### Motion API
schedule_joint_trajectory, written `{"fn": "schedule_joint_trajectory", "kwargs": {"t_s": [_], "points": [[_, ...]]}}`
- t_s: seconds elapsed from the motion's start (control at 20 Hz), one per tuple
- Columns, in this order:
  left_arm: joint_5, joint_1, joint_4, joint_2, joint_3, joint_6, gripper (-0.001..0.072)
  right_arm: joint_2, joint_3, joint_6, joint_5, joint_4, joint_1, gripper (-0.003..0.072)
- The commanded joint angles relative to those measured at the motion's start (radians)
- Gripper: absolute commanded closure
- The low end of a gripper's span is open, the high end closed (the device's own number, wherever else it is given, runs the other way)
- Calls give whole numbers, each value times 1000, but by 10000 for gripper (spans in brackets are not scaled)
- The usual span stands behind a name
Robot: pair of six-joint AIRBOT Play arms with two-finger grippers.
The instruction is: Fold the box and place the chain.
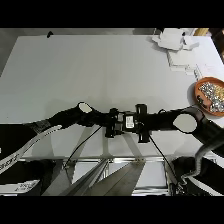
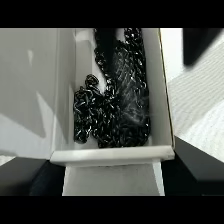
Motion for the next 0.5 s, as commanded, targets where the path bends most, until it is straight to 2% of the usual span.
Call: {"fn": "schedule_joint_trajectory", "kwargs": {"t_s": [0.0, 0.1, 0.2, 0.35, 0.45], "points": [[0, -1, 0, 1, 0, 0, 368, -9, 46, 11, 71, -87, 10, 484], [0, 0, 0, 1, 0, 0, 368, 21, 128, 15, 216, -238, -6, 491], [0, 0, 0, 1, 0, 0, 368, 37, 192, 25, 335, -332, -94, 515], [0, 0, 0, 1, 0, 0, 368, 35, 195, 16, 403, -372, -328, 530], [0, 0, 0, 1, 0, 0, 368, 23, 178, -20, 397, -377, -478, 533]]}}
